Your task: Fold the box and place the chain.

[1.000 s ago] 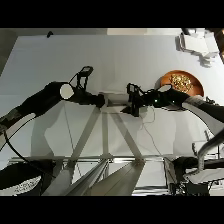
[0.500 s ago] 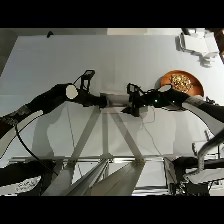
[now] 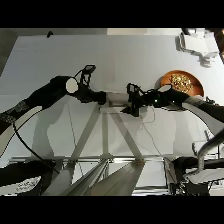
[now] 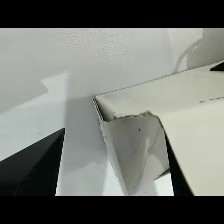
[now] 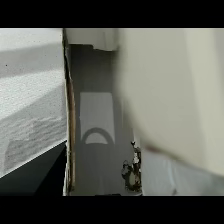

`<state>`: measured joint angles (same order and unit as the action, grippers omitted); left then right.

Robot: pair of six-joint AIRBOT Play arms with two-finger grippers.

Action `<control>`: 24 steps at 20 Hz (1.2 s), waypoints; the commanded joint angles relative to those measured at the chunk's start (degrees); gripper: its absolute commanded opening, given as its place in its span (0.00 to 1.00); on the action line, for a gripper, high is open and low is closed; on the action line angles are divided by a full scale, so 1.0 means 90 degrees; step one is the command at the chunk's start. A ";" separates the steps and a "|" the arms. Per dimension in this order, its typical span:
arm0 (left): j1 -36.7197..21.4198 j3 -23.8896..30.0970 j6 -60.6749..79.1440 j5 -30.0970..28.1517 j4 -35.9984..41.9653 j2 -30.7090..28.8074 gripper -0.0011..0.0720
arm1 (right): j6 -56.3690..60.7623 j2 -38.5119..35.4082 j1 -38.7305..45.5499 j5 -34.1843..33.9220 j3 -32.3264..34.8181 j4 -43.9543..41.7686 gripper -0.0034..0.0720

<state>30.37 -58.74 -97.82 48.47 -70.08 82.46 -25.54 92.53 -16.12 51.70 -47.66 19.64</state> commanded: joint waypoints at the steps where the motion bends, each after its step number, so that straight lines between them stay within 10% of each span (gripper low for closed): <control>1: 0.0180 -0.0143 -0.0687 0.0245 -0.0364 0.0058 0.94 | -0.0005 0.0000 0.0000 -0.0005 -0.0002 0.0005 0.49; 15: 0.1282 -0.1083 -0.3026 0.1015 -0.2497 0.1015 0.68 | -0.0005 0.0000 0.0000 -0.0005 -0.0002 0.0005 0.49; 24: 0.1445 -0.1081 -0.3376 0.1358 -0.2334 0.1197 0.28 | -0.0005 0.0000 0.0000 -0.0005 -0.0002 0.0005 0.49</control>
<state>43.03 -68.40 -126.39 58.83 -92.23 92.42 -25.74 92.53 -16.12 51.66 -47.64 19.81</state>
